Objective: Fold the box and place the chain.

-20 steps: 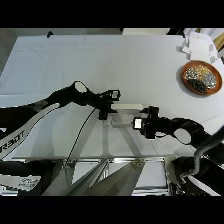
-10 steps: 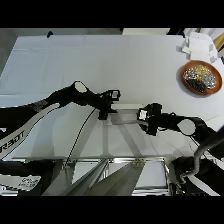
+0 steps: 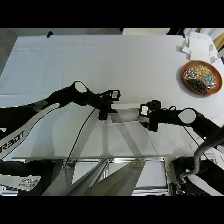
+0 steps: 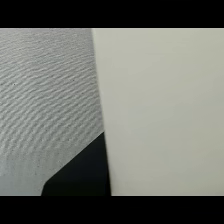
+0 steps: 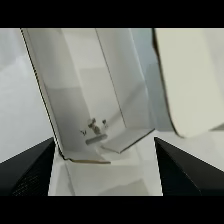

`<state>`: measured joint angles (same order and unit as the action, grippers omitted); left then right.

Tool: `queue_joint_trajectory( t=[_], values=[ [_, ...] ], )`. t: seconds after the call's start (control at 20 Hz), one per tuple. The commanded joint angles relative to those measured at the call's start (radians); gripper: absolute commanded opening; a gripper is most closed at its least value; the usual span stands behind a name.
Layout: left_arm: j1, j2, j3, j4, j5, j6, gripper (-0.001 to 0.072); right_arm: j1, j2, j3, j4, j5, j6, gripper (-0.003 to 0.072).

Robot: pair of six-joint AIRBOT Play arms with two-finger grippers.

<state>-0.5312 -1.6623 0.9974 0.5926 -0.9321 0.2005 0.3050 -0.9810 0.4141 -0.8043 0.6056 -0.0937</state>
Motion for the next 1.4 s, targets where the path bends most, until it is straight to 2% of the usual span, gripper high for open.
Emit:
queue_joint_trajectory(
  t=[0.0,0.15,0.4,0.55,0.95,1.0,1.05,1.35],
  values=[
    [0.0,-0.001,0.0,0.0,0.0,0.0,0.0011,-0.023,-0.053,0.018,0.099,0.022,-0.1,0.0679],
    [0.0,0.0,0.0,0.0,0.0,0.0,0.0011,-0.071,-0.095,0.047,0.108,0.076,-0.164,0.0679],
    [0.0,0.0,0.0,0.0,0.0,0.0,0.0011,-0.083,-0.149,0.071,0.211,0.193,-0.315,0.0677],
    [0.0,0.0,0.0,0.0,0.0,0.0,0.0011,-0.083,-0.189,0.071,0.2,0.24,-0.315,0.064],
    [0.0,0.0,0.0,0.0,0.0,0.001,0.0011,-0.083,-0.258,0.071,0.172,0.235,-0.304,0.0634],
    [0.0,0.0,0.0,0.0,0.0,0.0,0.0011,-0.083,-0.273,0.071,0.172,0.233,-0.304,0.062],
    [0.0,0.0,0.0,0.0,0.0,0.0,0.0011,-0.083,-0.284,0.071,0.172,0.233,-0.304,0.0563],
    [0.0,0.0,0.0,0.0,0.0,0.001,0.0011,-0.084,-0.297,0.071,0.183,0.224,-0.304,0.0556]
  ],
)
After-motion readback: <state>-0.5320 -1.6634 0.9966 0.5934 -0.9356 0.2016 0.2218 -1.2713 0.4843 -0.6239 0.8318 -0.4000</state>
